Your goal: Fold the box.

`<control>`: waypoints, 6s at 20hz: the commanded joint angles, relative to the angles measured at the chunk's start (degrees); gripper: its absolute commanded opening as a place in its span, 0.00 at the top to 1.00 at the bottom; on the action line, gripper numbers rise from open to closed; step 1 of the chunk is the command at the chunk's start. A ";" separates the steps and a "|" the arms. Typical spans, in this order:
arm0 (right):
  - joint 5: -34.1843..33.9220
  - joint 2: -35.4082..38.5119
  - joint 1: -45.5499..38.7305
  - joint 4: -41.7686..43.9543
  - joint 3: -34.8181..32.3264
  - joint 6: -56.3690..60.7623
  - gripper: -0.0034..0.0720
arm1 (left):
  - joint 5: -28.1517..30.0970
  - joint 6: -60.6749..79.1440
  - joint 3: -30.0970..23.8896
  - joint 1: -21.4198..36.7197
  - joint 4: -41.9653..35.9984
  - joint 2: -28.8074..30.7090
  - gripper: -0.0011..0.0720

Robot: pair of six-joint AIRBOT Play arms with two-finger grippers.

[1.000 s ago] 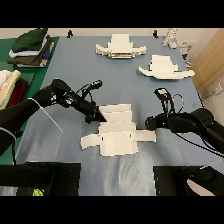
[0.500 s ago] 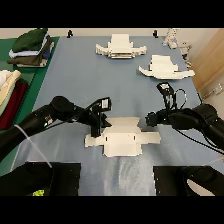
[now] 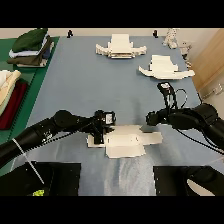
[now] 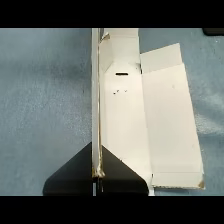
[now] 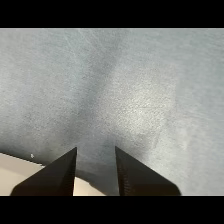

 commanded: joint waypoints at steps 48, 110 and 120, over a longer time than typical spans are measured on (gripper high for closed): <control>-30.10 22.05 22.12 12.66 -2.93 9.05 0.95 | -6.03 0.02 -2.93 -0.50 1.64 -0.74 0.97; -5.31 10.34 6.88 23.10 -11.82 -65.68 0.00 | -6.03 0.02 -2.93 -0.50 1.62 -0.74 0.97; -5.68 5.11 0.83 33.88 -12.09 -80.24 0.00 | -6.03 0.02 -2.93 -0.50 1.62 -0.72 0.97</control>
